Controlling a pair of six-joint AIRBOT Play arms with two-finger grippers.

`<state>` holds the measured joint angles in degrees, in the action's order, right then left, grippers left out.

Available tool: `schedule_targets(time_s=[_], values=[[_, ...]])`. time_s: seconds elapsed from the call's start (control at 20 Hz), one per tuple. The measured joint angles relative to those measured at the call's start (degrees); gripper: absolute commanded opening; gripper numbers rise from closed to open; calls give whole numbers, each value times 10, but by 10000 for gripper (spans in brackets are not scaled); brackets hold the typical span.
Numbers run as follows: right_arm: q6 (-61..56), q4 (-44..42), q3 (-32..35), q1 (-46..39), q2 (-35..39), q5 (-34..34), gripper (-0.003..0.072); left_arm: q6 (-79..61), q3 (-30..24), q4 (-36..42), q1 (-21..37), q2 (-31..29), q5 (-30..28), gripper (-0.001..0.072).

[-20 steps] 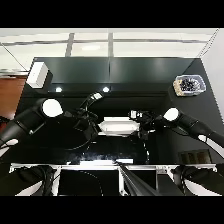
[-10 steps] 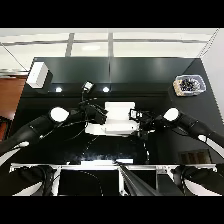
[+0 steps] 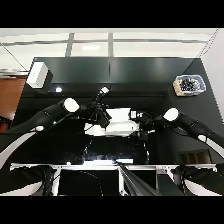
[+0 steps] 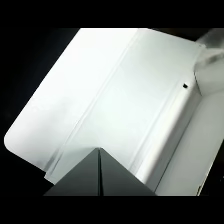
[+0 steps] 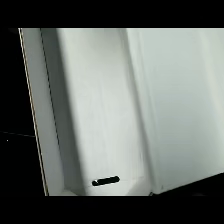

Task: Fold the box and place the chain.

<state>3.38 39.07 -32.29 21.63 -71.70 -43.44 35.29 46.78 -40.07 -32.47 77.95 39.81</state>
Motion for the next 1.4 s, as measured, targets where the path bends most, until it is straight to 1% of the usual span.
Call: schedule_targets(time_s=[0.15,0.25,0.35,0.45,0.5,0.6,0.65,0.7,0.75,0.8,0.95,1.1,1.4], values=[[-2,-1,0,0,0,0,14,-2,31,-26,38,1,61,28],[-2,-1,0,0,0,0,14,-2,47,-33,65,-12,100,27],[-2,-1,0,0,0,0,14,-4,57,-48,92,-40,146,26],[-2,-1,0,0,0,1,14,-5,61,-74,104,-71,197,26],[-2,-1,0,0,0,1,14,-4,58,-87,107,-88,224,27],[-2,-1,0,0,0,2,14,-2,44,-101,109,-115,256,33],[-2,-1,0,0,0,2,14,0,33,-103,109,-125,265,153],[-2,-1,0,0,0,2,14,1,20,-106,109,-133,271,380],[-2,-1,0,0,0,2,15,-1,8,-107,109,-138,273,645],[-2,-1,0,0,0,2,14,-11,-6,-108,109,-141,270,711],[-2,-1,0,0,0,2,15,-44,-34,-114,104,-147,233,711],[-2,-1,0,0,0,2,15,-107,-45,-117,99,-148,190,710],[-2,0,0,0,0,2,14,-248,-51,-118,91,-115,161,704]])
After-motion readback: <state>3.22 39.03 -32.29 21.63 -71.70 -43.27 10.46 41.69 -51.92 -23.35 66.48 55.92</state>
